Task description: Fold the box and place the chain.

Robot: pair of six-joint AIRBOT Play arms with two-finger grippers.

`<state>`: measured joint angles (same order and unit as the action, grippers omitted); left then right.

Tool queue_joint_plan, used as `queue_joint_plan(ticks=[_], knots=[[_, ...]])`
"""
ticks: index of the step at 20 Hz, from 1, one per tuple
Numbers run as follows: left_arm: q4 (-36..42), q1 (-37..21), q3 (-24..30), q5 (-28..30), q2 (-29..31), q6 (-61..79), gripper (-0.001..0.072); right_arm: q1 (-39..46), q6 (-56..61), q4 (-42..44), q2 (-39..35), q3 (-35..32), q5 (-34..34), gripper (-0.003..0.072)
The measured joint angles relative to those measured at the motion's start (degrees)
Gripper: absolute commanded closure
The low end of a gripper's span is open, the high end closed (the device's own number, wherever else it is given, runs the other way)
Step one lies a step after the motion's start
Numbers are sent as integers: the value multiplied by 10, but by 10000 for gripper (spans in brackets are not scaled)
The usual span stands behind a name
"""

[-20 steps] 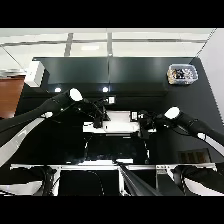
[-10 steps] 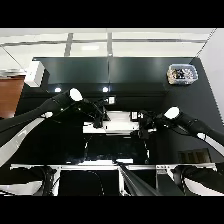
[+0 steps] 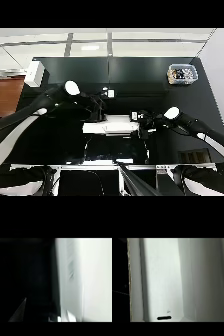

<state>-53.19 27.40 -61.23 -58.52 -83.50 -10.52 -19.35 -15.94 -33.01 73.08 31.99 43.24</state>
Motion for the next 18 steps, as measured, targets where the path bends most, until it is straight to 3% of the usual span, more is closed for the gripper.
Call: queue_joint_plan(ticks=[3,4,5,6,7,10,12,15,18], knots=[[-80,-18,-7,-42,50,-98,18,0,0,-1,0,0,0,212],[-102,-25,-8,-60,63,-135,55,0,0,-1,0,0,0,216],[-115,-32,-9,-84,75,-178,207,0,0,-1,0,0,0,334],[-118,-38,-9,-112,82,-219,483,0,0,-1,0,0,0,487],[-114,-42,-8,-146,86,-258,681,0,0,-1,0,0,0,495],[-36,-48,15,-205,89,-315,685,0,0,-1,0,0,1,496],[66,-49,45,-199,89,-295,685,0,0,-1,0,0,2,496],[199,-50,83,-103,88,-243,685,0,0,-2,0,0,2,495],[264,-47,100,29,74,-218,685,0,0,-2,0,0,2,496]])
